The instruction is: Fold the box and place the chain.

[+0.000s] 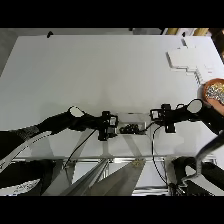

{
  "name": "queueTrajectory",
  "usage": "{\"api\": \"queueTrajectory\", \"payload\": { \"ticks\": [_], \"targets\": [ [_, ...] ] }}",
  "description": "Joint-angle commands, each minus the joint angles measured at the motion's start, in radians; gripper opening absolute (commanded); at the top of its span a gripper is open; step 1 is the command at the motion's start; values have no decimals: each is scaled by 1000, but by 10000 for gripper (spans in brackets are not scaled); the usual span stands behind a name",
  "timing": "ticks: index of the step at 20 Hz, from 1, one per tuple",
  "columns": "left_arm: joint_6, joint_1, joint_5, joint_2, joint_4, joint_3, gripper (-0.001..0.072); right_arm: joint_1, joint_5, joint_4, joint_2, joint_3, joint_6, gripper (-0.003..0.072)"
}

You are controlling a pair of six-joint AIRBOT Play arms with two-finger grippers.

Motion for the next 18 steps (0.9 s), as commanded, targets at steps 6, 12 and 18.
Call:
{"api": "queueTrajectory", "payload": {
  "ticks": [6, 12, 18],
  "targets": [
    [0, 0, 0, 1, 0, 0, 372, 1, 72, -21, 156, -7, 77, 18],
    [0, 0, 0, 1, 0, 0, 372, 67, 230, 285, 400, -7, 100, 18],
    [0, 0, 0, 1, 0, 0, 372, 291, 167, 467, 458, -7, 101, 18]
  ]
}}
